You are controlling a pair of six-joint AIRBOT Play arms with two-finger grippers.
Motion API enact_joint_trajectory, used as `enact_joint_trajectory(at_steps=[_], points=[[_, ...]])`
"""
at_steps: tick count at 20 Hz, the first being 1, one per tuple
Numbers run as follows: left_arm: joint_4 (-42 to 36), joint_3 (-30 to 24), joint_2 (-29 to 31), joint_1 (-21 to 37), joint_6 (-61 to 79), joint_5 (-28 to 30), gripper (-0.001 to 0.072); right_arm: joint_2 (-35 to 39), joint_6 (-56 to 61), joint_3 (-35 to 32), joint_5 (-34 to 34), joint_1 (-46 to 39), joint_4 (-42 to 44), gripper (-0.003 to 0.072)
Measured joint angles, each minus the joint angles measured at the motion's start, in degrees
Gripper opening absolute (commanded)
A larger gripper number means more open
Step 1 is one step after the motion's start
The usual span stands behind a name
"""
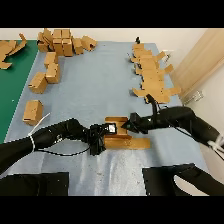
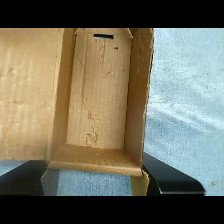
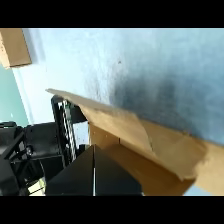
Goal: Fold the box.
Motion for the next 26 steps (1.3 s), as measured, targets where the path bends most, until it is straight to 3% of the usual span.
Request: enact_joint_trajectory(at_steps=[4, 8, 26], points=[[0.00, 0.00, 0.00, 0.00, 0.02, 0.02, 0.0519, -11.52, -12.55, 3.61, -2.73, -1.64, 3.04, 0.0000], [0.00, 0.00, 0.00, 0.00, 0.00, -0.02, 0.0519, -16.74, -19.69, 4.59, -3.30, -1.99, 4.00, 0.0000], [0.00, 0.00, 0.00, 0.00, 0.02, -0.02, 0.0519, -17.79, -31.21, -0.17, 3.28, -2.36, 2.43, 0.0001]])
